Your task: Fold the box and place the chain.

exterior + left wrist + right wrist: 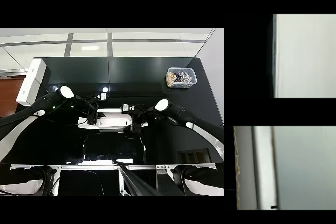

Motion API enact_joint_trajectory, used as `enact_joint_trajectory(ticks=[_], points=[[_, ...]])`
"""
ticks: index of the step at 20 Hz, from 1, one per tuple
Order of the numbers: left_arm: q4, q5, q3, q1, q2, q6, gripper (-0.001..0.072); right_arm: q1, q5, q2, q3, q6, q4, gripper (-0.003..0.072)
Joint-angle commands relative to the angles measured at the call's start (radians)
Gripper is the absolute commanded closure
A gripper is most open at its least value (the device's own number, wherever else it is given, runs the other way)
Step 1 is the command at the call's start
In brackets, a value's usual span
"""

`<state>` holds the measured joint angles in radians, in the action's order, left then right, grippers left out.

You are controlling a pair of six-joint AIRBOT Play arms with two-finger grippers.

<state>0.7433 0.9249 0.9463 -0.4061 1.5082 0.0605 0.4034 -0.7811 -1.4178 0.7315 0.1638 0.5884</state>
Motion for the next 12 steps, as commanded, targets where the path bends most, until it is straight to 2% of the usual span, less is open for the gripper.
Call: enact_joint_trajectory(ticks=[1,12], points=[[0.000,0.000,0.001,0.000,0.000,-0.001,0.0684,0.004,0.000,-0.001,0.001,-0.006,0.015,0.0001],[0.001,0.000,0.001,0.000,0.000,-0.001,0.0684,-0.006,-0.004,-0.001,0.001,-0.006,0.008,0.0001]])
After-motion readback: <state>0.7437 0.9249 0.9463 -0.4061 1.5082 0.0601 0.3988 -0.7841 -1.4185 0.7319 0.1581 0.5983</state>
